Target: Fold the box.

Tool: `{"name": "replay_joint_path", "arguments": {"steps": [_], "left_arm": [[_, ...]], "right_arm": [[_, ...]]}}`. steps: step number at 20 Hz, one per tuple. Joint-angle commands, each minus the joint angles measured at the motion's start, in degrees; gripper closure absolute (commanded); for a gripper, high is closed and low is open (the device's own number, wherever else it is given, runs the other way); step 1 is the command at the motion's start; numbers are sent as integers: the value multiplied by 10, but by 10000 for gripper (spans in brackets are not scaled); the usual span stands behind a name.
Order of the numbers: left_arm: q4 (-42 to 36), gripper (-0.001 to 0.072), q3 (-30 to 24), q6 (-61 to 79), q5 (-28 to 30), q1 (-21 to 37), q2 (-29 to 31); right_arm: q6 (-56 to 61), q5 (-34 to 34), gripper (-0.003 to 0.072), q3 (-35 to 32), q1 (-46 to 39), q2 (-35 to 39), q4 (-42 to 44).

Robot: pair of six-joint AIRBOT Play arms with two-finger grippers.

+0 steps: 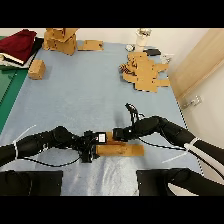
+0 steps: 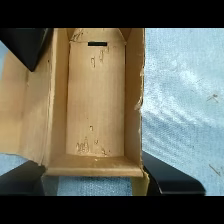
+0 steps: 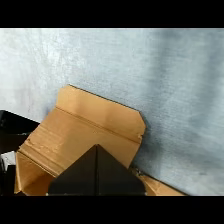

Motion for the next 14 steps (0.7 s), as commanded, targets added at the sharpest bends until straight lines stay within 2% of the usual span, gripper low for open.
{"name": "replay_joint_path", "arguments": {"steps": [1,5,9,10,12,13,14], "left_arm": [[0,256,1,0,0,0,0],[0,256,1,0,0,0,0],[0,255,1,0,0,0,0],[0,255,1,0,0,0,0],[0,256,1,0,0,0,0],[0,255,1,0,0,0,0],[0,255,1,0,0,0,0]], "right_arm": [[-31,-11,684,12,0,29,-23],[-9,-61,684,59,0,132,-138],[37,-210,683,55,1,243,-247],[16,-239,683,43,1,262,-243],[-114,-267,682,4,10,298,-211],[-195,-273,621,-17,17,310,-202],[-253,-262,312,-41,25,316,-211]]}}
